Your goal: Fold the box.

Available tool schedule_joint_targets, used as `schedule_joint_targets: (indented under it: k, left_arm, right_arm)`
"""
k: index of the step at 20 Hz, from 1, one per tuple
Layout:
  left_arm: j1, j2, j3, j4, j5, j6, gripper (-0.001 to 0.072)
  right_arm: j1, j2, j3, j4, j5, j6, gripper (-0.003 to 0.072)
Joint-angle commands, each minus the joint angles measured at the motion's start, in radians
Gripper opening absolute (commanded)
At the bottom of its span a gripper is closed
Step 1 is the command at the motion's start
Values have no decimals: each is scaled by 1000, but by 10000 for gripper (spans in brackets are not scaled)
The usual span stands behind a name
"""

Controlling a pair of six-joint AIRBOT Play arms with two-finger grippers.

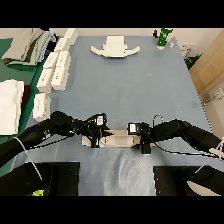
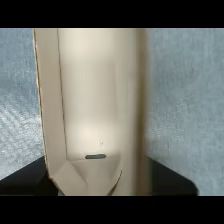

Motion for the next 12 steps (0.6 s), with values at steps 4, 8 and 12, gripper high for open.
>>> schedule_joint_targets:
  k: [4,8,12]
  left_arm:
    - [-1,0,1,-7,-2,-1,20]
    - [1,1,3,-10,-1,-26,504]
    - [5,71,5,84,82,-246,506]
  right_arm:
    - [0,0,-1,0,1,0,449]
    - [0,0,-1,0,1,0,449]
    - [0,0,-1,0,1,0,449]
